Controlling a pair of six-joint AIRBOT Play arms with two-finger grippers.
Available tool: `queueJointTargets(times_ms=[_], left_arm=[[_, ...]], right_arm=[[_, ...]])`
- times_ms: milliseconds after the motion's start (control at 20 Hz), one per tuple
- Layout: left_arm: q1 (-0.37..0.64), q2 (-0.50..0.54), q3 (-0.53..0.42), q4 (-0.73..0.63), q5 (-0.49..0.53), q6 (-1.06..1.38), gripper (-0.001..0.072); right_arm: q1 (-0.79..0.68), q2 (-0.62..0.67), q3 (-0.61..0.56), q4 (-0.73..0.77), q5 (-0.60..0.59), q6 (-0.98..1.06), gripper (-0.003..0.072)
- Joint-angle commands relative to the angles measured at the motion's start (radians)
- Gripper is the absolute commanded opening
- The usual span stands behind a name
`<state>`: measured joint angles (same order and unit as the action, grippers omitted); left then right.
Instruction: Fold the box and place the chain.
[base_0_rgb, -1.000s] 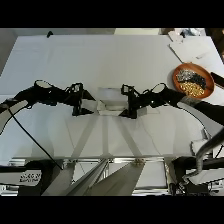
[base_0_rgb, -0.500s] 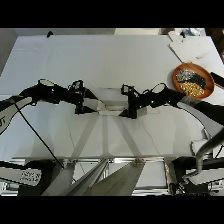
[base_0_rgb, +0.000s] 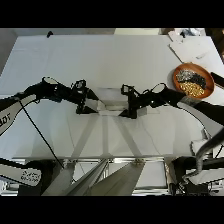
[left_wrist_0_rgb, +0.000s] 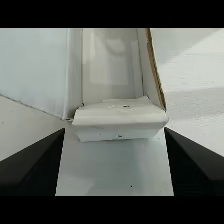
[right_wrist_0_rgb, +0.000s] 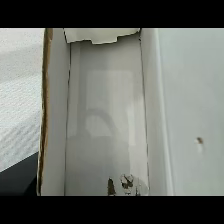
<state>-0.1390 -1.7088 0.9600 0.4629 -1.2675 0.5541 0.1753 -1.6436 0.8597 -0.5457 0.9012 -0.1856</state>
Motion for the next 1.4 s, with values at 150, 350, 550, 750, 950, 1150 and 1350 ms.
queueJointTargets(times_ms=[150,350,550,750,950,1150,1350], left_arm=[[-0.033,-0.002,0.005,-0.001,0.013,-0.001,0.0709],[-0.064,0.000,0.005,0.000,0.050,-0.021,0.0708],[-0.110,0.007,0.005,0.018,0.175,-0.116,0.0708],[-0.144,0.010,0.005,0.080,0.199,-0.129,0.0706],[-0.145,0.010,0.005,0.079,0.203,-0.133,0.0476],[-0.145,0.010,0.005,0.079,0.202,-0.133,0.0339],[-0.145,0.010,0.005,0.079,0.202,-0.133,0.0339]], right_arm=[[0.000,-0.001,0.000,0.000,0.000,0.000,0.0502],[0.000,-0.001,0.000,0.000,0.000,0.000,0.0502],[0.000,-0.001,0.000,0.000,0.000,0.000,0.0502],[0.000,-0.001,0.000,0.000,0.000,0.000,0.0502],[0.000,-0.001,0.000,0.000,0.000,0.000,0.0502],[0.000,-0.001,0.000,0.000,0.000,0.000,0.0502],[0.000,-0.001,0.000,0.000,0.000,0.000,0.0502]])
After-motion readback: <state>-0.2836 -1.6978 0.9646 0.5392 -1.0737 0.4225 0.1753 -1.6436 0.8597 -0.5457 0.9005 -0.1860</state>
